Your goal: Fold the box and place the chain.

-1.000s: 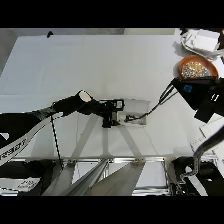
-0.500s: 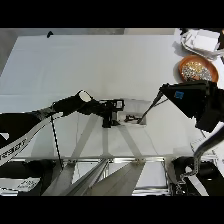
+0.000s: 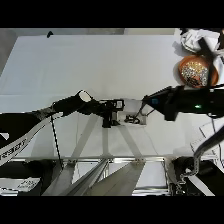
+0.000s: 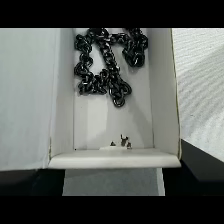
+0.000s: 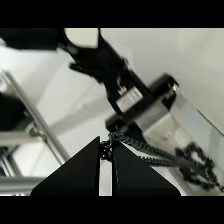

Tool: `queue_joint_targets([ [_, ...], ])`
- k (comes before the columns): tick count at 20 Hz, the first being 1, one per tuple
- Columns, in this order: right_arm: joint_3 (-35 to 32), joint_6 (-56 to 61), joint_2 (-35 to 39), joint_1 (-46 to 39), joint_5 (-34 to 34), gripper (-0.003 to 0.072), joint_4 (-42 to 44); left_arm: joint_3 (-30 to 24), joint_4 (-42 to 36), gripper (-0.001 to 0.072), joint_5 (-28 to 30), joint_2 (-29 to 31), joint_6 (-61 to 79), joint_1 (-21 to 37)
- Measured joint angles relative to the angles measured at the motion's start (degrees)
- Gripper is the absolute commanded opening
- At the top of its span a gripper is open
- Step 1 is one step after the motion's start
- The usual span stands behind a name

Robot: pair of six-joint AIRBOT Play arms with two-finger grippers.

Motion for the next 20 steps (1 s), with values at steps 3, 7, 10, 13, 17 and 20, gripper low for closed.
queue_joint_targets([
  [3,-0.4,1.9,-5.3,3.7,-1.4,0.0017,-6.1,0.0,0.0,0.0271,0.0,0.0,0.0,0.0],
  [7,-2.5,5.1,-9.7,5.5,-4.8,0.0017,-12.2,0.0,0.0,0.0271,0.0,0.0,0.0,0.0],
  [10,-6.4,6.2,-12.0,5.9,-8.4,0.0017,-13.8,0.0,0.0,0.0271,0.0,0.0,0.0,0.0],
  [13,-10.3,6.6,-14.7,6.1,-12.1,0.0018,-14.4,0.0,0.0,0.0271,0.0,0.0,0.0,0.0],
  [17,-13.0,7.0,-18.3,6.1,-15.7,0.0021,-14.6,0.0,0.0,0.0271,0.0,0.0,0.0,0.0],
  [20,-13.7,7.0,-19.9,6.1,-17.4,0.0132,-15.0,0.0,0.0,0.0271,0.0,0.0,0.0,0.0],
])
